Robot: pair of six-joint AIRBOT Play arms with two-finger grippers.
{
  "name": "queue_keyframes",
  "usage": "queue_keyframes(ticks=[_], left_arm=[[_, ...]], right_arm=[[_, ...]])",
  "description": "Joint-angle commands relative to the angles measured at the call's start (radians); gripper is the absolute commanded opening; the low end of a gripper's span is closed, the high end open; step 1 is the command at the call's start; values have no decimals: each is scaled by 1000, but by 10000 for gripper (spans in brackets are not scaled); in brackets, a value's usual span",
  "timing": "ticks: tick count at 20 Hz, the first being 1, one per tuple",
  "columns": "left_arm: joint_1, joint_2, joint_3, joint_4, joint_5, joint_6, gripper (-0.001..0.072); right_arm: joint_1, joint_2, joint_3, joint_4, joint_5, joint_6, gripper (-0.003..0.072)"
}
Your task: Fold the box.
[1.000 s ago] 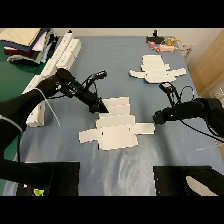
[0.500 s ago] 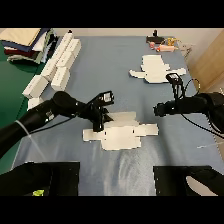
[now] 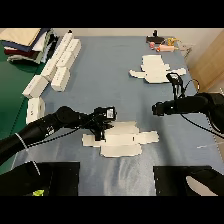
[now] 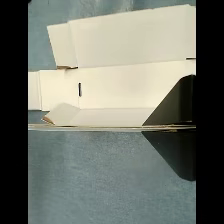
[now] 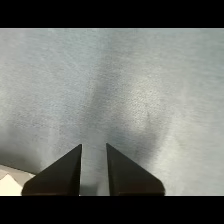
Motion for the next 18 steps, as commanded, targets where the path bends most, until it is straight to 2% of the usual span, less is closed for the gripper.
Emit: queue_keyframes(ticks=[1,6,11,16,18], left_arm=[[-6,-2,-6,2,2,-29,15],[-6,-26,-5,2,-36,-30,15],[-32,69,11,8,187,54,14],[-97,45,-14,65,193,55,13],[-124,34,-39,64,244,56,13]], right_arm=[[0,1,0,18,-2,1,243],[0,1,0,23,-2,1,242],[0,1,0,23,-3,1,242],[0,1,0,38,-3,1,241],[0,1,0,41,-3,1,241]])
